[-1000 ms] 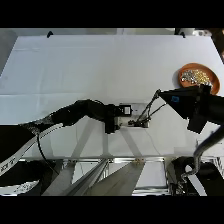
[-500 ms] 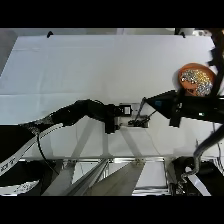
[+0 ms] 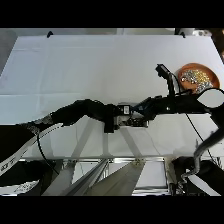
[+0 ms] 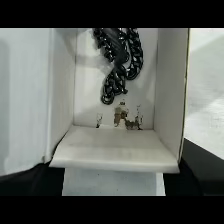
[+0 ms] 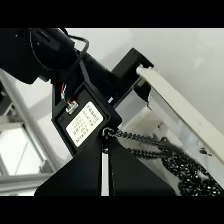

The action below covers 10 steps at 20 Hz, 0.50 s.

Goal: Fold the box and place the chain.

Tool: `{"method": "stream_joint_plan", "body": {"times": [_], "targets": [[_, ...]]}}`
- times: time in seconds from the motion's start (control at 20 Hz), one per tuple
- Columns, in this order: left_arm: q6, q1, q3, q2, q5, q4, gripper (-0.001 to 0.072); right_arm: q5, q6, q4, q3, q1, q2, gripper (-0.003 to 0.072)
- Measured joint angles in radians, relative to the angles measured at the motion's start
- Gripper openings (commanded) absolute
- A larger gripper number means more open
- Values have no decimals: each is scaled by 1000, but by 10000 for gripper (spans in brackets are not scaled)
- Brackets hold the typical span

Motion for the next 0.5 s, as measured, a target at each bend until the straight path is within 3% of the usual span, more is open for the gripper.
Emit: {"method": "stream_joint_plan", "body": {"times": [0.3, 0.5], "targets": [[0, 0, 0, 1, -1, -2, 73, -13, 54, 7, -5, 6, -2, 12], [11, -2, 2, 4, -16, -6, 73, -60, 73, -176, -14, -18, 84, 12]]}}
